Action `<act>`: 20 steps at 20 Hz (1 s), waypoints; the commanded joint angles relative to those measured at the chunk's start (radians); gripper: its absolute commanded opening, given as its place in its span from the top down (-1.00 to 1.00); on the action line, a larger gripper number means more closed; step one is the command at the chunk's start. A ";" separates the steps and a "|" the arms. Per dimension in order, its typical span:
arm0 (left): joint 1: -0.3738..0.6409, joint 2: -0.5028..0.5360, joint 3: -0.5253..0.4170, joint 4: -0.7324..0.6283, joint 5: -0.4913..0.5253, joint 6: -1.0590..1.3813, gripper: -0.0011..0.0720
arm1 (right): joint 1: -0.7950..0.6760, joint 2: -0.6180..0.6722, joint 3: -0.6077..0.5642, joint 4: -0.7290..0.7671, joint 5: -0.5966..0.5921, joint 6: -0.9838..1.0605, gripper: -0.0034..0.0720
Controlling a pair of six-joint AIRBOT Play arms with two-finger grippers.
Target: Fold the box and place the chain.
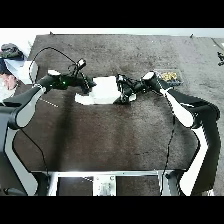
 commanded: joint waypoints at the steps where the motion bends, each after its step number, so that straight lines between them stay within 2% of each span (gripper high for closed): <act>1: 0.001 0.018 0.003 0.002 0.006 0.013 0.95 | 0.001 -0.001 0.000 0.000 0.000 0.000 -0.16; 5: 0.009 0.110 0.006 0.045 -0.007 0.027 0.96 | 0.001 -0.001 0.000 0.000 0.000 0.000 -0.16; 8: 0.032 0.193 0.006 0.182 -0.093 -0.024 0.95 | 0.001 -0.001 0.000 0.000 0.000 0.000 -0.16; 10: 0.035 0.212 0.006 0.296 -0.172 -0.048 0.94 | 0.001 -0.001 0.000 0.000 0.000 0.000 -0.16; 11: 0.031 0.209 0.006 0.369 -0.220 -0.016 0.12 | 0.001 -0.001 0.000 0.000 0.000 0.000 -0.16; 12: 0.019 0.208 -0.003 0.440 -0.225 -0.009 -1.00 | 0.001 -0.001 0.000 0.000 0.000 0.000 -0.16; 14: 0.000 0.207 -0.034 0.523 -0.185 -0.021 -0.97 | 0.001 -0.001 0.000 0.000 0.000 0.000 -0.16; 20: -0.023 0.207 -0.155 0.524 -0.046 0.011 -1.00 | 0.001 -0.001 0.000 0.000 0.000 0.000 -0.16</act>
